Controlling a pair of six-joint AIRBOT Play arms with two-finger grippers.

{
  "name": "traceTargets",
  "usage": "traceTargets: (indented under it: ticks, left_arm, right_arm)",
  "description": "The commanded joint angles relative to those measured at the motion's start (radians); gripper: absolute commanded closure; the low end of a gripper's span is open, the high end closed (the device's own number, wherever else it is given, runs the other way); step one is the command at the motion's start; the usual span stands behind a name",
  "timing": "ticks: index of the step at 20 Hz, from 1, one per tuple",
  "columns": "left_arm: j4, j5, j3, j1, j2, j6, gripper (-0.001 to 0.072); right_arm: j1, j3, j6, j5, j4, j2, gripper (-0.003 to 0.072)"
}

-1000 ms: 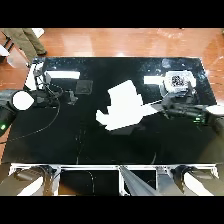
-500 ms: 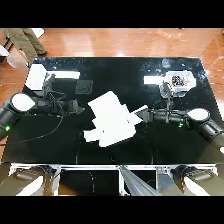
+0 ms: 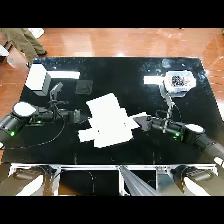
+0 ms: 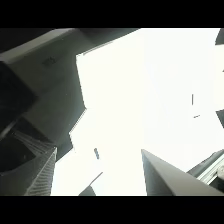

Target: Fold the box and place the chain.

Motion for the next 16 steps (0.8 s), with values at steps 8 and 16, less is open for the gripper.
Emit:
traceTargets:
  ticks: [8,16]
  left_arm:
    - [-0.116,0.019,-0.006,0.002,-0.159,0.232,0.0089]
    - [-0.373,-0.173,0.036,-0.006,-0.394,0.662,0.0089]
  right_arm:
    - [0.001,-0.082,-0.1,0.013,0.113,0.0,0.0667]
    - [0.002,-0.082,-0.084,0.014,0.112,0.0,0.0668]
